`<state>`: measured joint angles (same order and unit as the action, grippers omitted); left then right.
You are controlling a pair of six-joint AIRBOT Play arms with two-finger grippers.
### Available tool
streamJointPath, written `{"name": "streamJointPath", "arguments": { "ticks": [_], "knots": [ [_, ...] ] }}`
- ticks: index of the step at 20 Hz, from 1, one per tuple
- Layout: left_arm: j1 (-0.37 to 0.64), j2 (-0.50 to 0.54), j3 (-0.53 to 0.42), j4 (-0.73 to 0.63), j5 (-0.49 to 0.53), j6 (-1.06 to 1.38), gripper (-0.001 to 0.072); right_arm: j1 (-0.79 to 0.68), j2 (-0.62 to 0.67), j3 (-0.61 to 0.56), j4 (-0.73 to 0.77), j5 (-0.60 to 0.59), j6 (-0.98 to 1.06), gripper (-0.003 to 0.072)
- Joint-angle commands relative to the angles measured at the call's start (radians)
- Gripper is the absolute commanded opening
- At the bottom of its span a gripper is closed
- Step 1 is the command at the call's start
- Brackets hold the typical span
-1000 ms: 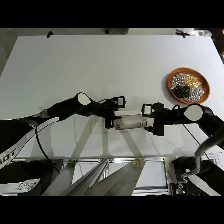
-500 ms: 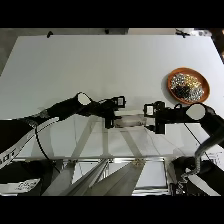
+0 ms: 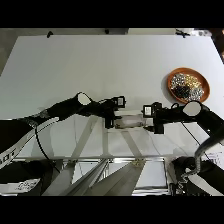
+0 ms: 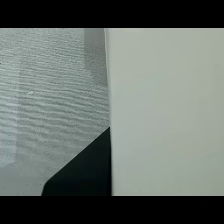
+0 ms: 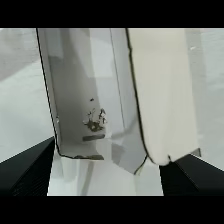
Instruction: Fold the box and place the chain.
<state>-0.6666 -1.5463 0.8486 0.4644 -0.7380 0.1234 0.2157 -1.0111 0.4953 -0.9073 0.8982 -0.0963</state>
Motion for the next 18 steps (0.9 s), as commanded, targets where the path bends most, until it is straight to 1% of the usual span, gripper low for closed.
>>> {"name": "streamJointPath", "arguments": {
  "ticks": [1,7,12,18],
  "knots": [
    [-0.001,0.0,0.0,0.0,0.001,0.0,0.001,-0.001,-0.038,0.009,0.003,0.001,-0.021,0.0667],
    [-0.001,0.0,0.0,0.0,0.0,0.0,0.001,-0.001,-0.09,0.02,0.003,0.011,-0.044,0.0667],
    [-0.001,0.0,0.0,0.0,0.0,0.0,0.001,0.0,-0.104,0.02,0.074,0.011,-0.089,0.0667],
    [-0.001,0.0,0.0,0.0,0.001,0.0,0.001,0.003,-0.161,0.02,0.076,0.034,-0.089,0.0667]
  ]
}}
